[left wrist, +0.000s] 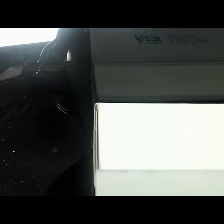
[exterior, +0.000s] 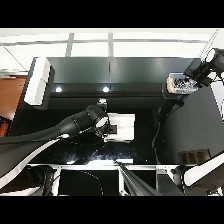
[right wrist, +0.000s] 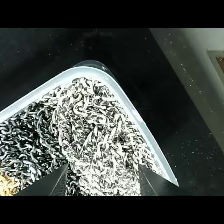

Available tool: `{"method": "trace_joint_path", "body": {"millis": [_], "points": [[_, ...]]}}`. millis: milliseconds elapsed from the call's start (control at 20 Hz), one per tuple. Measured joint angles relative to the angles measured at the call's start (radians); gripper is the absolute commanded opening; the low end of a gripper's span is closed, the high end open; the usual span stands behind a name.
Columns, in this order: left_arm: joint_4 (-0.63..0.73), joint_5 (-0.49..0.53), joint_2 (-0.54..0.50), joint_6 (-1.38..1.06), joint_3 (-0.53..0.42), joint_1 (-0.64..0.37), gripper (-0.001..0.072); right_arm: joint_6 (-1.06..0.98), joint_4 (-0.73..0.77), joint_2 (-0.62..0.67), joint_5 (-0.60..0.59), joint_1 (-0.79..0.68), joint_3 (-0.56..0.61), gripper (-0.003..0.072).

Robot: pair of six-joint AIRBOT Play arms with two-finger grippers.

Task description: Fold the box and place the chain.

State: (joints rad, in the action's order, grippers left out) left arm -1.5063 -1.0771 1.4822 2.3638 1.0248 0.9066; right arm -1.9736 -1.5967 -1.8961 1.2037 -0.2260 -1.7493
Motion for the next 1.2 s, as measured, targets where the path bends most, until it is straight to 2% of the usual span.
{"method": "trace_joint_path", "body": {"millis": [250,300,350,400,600,750,1200], "points": [[0.0,0.0,0.0,0.0,0.0,0.0,0.0025,-0.001,-0.006,-0.028,0.005,0.0,-0.008,0.0502],[0.0,0.0,0.0,0.0,0.0,0.0,0.0025,-0.001,-0.007,-0.032,0.005,0.0,-0.008,0.0372],[0.0,0.0,0.0,0.0,0.0,0.0,0.0025,-0.001,-0.012,-0.036,0.006,0.0,-0.009,0.0133],[0.0,0.0,0.0,0.0,0.0,0.0,0.0025,-0.001,-0.012,-0.038,0.008,0.0,-0.01,0.0004],[0.0,0.0,0.0,0.0,0.0,0.0,0.0025,0.087,0.007,-0.03,0.05,0.0,-0.032,0.0011],[0.0,0.0,0.0,0.0,0.0,0.0,0.0025,0.198,0.019,0.042,0.069,0.0,-0.044,0.0009],[0.0,0.0,0.0,0.0,0.0,0.0,0.0025,0.435,0.2,0.518,0.033,0.026,-0.051,0.0005]]}}
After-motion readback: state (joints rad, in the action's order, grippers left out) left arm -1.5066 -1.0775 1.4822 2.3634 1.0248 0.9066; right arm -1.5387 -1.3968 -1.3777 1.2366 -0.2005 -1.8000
